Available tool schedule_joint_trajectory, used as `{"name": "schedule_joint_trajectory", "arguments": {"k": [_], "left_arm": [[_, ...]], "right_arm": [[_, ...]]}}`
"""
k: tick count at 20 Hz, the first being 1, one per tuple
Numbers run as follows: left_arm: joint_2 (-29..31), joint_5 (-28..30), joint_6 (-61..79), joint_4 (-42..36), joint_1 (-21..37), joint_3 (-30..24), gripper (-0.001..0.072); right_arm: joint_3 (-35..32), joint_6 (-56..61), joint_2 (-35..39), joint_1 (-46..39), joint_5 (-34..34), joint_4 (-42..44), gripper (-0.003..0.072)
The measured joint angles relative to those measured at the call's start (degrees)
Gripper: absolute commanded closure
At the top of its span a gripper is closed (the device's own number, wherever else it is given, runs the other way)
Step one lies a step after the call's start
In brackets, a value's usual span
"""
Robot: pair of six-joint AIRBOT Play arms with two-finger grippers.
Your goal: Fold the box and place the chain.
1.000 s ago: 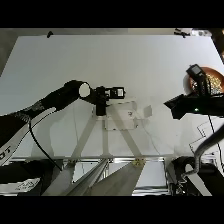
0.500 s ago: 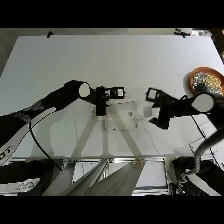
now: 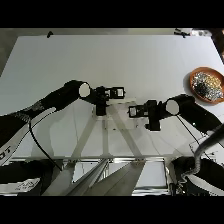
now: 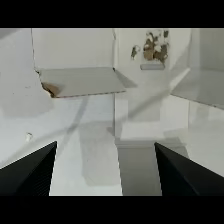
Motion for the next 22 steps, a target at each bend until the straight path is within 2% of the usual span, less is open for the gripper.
{"name": "schedule_joint_trajectory", "arguments": {"k": [5,8,13,16,22], "left_arm": [[0.0,0.0,0.0,0.0,0.0,0.0,0.0699],[0.0,0.0,0.0,0.0,0.0,0.0,0.0699],[0.0,0.0,0.0,0.0,0.0,0.0,0.0699],[0.0,0.0,0.0,0.0,0.0,0.0,0.0699],[0.0,0.0,0.0,0.0,0.0,0.0,0.0699]], "right_arm": [[-0.1,2.7,0.2,0.4,-1.2,0.6,-0.0004],[-2.2,2.7,3.7,1.2,-4.3,4.6,-0.0003],[-13.2,-5.3,16.2,1.9,-14.1,11.1,-0.0002],[-19.1,-11.6,20.7,2.0,-17.3,16.7,-0.0002],[-23.0,-23.0,18.3,2.0,-25.1,27.8,-0.0003]]}}
